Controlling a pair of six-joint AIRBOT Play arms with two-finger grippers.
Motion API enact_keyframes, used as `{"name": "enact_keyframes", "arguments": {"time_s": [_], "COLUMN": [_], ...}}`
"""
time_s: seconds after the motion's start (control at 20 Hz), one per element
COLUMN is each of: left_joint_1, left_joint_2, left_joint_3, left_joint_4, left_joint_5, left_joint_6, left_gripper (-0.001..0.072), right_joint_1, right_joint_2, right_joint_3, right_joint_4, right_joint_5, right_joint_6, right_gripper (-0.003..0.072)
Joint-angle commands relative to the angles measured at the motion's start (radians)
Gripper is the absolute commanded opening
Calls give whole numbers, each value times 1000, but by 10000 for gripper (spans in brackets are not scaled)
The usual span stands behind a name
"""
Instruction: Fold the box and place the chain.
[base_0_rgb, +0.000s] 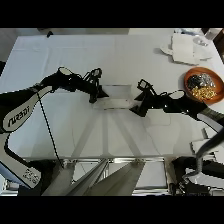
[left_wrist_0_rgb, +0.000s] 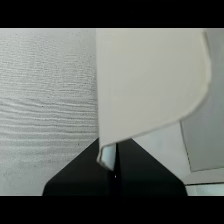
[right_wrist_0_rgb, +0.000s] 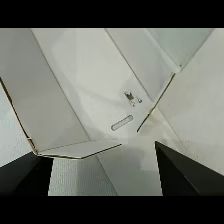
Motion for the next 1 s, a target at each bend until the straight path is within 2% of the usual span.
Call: {"name": "enact_keyframes", "arguments": {"time_s": [0.0, 0.2, 0.35, 0.55, 0.7, 0.95], "left_joint_1": [0, 0, 0, 0, 0, 0], "left_joint_2": [-1, -1, -1, -1, -1, -1], "left_joint_3": [0, 0, 0, 0, 0, 0], "left_joint_4": [0, 0, 0, 0, 0, 0], "left_joint_5": [0, 0, 0, 0, 0, 0], "left_joint_6": [0, 0, 0, 0, 0, 0], "left_gripper": [10, 10, 10, 10, 10, 10], "right_joint_1": [1, 0, 0, 0, 0, -16], "right_joint_2": [0, 0, 0, -1, -4, -60], "right_joint_3": [0, 8, 56, 122, 135, 164], "right_joint_4": [-11, -9, -18, -125, -143, -145], "right_joint_5": [-6, -4, -4, -2, -3, 28], "right_joint_6": [47, -10, -10, 0, -4, -13], "right_gripper": [693, 693, 693, 693, 693, 693]}}
